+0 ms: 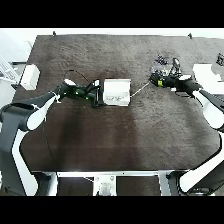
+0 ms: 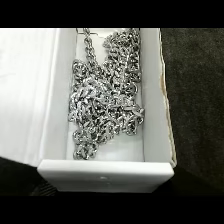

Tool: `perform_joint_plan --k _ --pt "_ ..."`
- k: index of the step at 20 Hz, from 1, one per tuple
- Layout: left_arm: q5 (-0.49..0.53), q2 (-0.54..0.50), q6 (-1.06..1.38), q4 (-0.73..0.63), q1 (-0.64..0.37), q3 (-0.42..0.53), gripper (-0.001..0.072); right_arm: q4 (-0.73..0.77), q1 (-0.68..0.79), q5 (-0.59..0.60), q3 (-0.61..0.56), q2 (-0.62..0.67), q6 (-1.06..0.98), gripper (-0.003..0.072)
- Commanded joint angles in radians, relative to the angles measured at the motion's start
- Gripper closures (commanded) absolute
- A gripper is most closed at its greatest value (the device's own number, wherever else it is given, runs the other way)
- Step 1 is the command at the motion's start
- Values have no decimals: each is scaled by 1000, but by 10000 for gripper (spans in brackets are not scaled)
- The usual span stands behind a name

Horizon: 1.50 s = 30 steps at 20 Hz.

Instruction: Fold the box and place the chain.

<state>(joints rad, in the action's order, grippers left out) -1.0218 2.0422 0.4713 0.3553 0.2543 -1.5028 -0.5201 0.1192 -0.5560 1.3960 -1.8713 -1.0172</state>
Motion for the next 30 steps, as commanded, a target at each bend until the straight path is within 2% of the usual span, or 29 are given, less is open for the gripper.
perform_joint_plan --k 1,3,8,12,15,21,26,30 --pt "0 0 0 0 0 0 239 11 -13 -13 -34 65 -68 686" --pt "0 0 0 0 0 0 239 -14 -34 -13 -83 151 -73 686" --pt "0 0 0 0 0 0 239 -118 -100 2 -201 469 -84 687" --pt "0 0 0 0 0 0 239 -232 -166 8 -216 685 -150 686" --pt "0 0 0 0 0 0 239 -251 -215 8 -216 792 -154 686" --pt "0 0 0 0 0 0 239 -250 -314 9 -215 863 -154 686" --pt "0 0 0 0 0 0 239 -251 -422 11 -210 872 -154 685" --pt "0 0 0 0 0 0 239 -247 -451 26 -209 872 -154 685"
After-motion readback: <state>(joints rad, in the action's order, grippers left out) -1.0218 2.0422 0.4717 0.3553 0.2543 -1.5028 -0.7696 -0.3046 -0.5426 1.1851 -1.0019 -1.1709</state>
